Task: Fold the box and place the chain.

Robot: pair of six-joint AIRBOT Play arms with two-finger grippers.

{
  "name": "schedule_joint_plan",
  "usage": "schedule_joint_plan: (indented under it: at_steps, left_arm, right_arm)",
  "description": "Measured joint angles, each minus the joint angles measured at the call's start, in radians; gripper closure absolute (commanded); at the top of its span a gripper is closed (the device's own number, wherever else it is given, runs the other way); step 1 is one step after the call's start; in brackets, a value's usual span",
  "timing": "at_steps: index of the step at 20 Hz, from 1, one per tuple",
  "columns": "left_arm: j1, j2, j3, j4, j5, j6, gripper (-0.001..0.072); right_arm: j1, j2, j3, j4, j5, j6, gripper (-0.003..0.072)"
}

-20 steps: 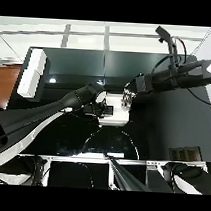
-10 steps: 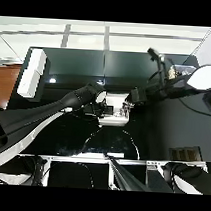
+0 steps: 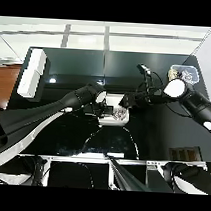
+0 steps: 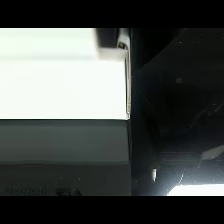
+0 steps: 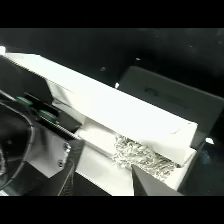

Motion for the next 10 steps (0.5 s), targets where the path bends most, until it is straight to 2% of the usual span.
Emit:
schedule_joint_plan:
  at_steps: [3, 7, 10]
  left_arm:
    - [0.000, 0.000, 0.000, 0.000, 0.000, 0.000, 0.0681]
    - [0.000, 0.000, 0.000, -0.002, 0.001, -0.003, 0.0681]
    - [0.000, -0.002, 0.000, -0.003, 0.007, -0.004, 0.0681]
  right_arm:
    - [-0.084, 0.015, 0.013, -0.035, 0.059, 0.003, 0.0258]
    - [-0.227, 0.071, 0.019, -0.165, 0.189, 0.003, 0.0258]
    - [-0.274, 0.102, 0.020, -0.244, 0.272, -0.009, 0.0258]
